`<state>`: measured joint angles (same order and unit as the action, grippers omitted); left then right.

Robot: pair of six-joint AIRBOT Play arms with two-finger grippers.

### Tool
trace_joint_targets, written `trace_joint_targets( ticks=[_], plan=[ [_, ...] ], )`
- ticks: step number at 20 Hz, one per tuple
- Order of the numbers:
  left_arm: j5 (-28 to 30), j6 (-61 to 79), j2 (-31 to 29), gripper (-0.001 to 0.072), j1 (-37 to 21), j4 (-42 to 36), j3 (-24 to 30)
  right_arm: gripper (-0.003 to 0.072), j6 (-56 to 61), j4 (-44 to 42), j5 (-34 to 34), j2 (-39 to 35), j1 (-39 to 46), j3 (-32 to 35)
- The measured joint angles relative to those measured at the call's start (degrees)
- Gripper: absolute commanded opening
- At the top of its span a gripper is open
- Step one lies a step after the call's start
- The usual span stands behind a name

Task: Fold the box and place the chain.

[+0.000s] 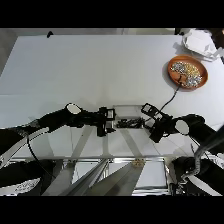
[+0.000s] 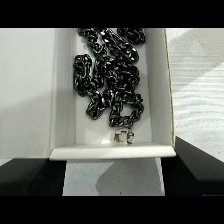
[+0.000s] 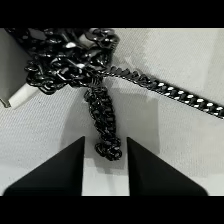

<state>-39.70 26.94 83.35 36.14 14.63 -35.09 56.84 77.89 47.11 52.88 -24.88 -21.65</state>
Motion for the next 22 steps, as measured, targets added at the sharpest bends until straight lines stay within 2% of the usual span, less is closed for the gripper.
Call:
trace_joint_targets(
  ticks=[1, 5, 10, 17, 22],
  plan=[
    [0.0, 0.0, 0.0, 0.0086, 0.0, 0.0, 0.0, 0.0079, 0.2, 0.2, -0.2, 0.3, -0.2, 0.0],
    [0.0, 0.0, 0.0, 0.0086, 0.0, 0.0, 0.0, 0.0012, 1.3, 0.4, 0.0, 1.6, -0.5, 0.0],
    [0.0, 0.0, 0.0, 0.0086, 0.0, 0.0, 0.0, 0.0012, 1.7, 0.5, 0.9, 1.7, -0.5, -1.5],
    [0.0, 0.0, 0.0, 0.0086, 0.0, 0.0, 0.0, 0.0012, 1.9, 0.5, 13.6, -7.2, -0.6, -11.0],
    [0.0, 0.0, 0.0, 0.0086, 0.0, 0.0, 0.0, 0.0012, 1.4, -7.9, 15.1, -12.7, -0.6, -14.5]
  ],
)
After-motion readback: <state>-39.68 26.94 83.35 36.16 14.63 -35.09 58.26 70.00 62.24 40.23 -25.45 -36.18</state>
